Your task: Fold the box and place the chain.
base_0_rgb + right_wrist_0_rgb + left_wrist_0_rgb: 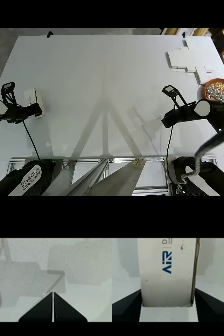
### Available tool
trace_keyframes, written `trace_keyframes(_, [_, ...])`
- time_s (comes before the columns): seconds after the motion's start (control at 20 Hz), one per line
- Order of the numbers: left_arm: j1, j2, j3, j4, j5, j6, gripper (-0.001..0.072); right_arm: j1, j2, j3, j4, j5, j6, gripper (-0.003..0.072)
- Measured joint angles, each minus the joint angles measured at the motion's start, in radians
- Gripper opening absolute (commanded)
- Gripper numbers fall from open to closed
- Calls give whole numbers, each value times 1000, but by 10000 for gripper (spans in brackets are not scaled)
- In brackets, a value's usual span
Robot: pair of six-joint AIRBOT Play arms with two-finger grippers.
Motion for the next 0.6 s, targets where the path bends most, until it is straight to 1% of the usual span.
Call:
trace_keyframes(0.4, [0, 265, 0, 2, -31, -2, 694, 0, 0, 0, 0, 0, 0, 17])
trace_keyframes(0.6, [0, 322, 0, 2, -58, -2, 694, 0, 0, 0, 0, 0, 0, 17])
